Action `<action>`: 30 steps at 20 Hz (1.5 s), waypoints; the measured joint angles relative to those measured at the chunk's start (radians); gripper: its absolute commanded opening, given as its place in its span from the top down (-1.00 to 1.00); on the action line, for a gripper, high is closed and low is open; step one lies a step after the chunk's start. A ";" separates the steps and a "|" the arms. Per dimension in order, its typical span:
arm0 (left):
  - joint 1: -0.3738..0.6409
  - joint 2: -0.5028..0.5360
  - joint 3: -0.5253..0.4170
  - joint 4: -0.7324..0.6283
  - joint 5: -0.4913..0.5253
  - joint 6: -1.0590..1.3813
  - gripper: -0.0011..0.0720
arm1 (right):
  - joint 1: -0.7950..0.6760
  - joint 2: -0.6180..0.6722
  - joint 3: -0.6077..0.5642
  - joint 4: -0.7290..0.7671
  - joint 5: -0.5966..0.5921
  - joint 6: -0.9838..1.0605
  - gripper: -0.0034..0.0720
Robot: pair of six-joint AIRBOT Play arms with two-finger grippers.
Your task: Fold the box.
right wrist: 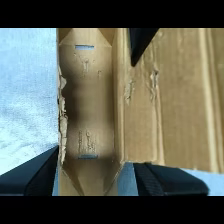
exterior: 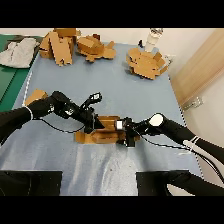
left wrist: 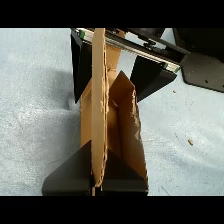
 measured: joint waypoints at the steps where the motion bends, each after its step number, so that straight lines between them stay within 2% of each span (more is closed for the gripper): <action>1: 0.000 0.000 0.000 0.000 0.000 0.000 0.94 | 0.000 0.000 0.000 0.001 -0.002 -0.001 -1.00; 28: 0.000 0.000 0.000 -0.004 0.000 0.000 0.94 | 0.000 -0.048 0.002 -0.031 -0.007 0.013 -0.99; 29: 0.000 0.000 0.000 -0.007 0.000 0.000 0.94 | 0.000 -0.048 0.002 -0.034 -0.007 0.016 -0.95; 30: 0.000 0.000 0.000 -0.012 0.000 0.000 0.94 | 0.000 -0.048 0.002 -0.035 -0.006 0.018 -0.45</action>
